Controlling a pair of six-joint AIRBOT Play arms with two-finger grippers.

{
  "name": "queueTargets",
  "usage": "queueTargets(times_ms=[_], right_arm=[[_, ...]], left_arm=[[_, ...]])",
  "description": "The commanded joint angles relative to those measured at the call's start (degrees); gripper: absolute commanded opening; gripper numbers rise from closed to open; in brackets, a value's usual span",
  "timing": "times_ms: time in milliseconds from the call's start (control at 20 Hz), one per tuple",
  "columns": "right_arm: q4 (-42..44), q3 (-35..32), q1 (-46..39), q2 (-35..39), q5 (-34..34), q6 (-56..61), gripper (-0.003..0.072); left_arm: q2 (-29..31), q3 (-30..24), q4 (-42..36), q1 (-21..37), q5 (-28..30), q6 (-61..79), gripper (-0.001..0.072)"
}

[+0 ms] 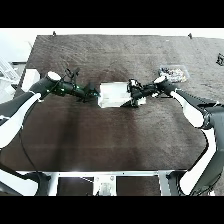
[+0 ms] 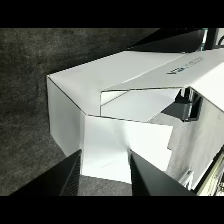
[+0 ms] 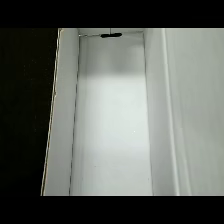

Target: Fold the box and place the chain.

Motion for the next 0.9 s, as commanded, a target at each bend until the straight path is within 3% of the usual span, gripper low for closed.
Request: queueTargets(times_ms=[0,250,700,750,800,850], right_arm=[[0.0,0.0,0.0,0.0,0.0,0.0,0.0587],[0.0,0.0,0.0,0.0,0.0,0.0,0.0587],[0.0,0.0,0.0,0.0,0.0,0.0,0.0587],[0.0,0.0,0.0,0.0,0.0,0.0,0.0587],[0.0,0.0,0.0,0.0,0.0,0.0,0.0587],[0.0,0.0,0.0,0.0,0.0,0.0,0.0587]], left_arm=[[0.0,1.5,5.1,-1.0,-0.6,-4.7,0.0355],[0.0,1.6,5.7,-3.7,3.7,-5.0,0.0355],[0.0,1.6,6.9,-4.9,5.4,-5.2,0.0357],[0.0,1.7,7.7,-5.2,5.4,-5.2,0.0384],[0.0,1.8,8.6,-5.6,5.6,-5.7,0.0487],[0.0,2.2,9.3,-5.7,5.6,-6.3,0.0490]])
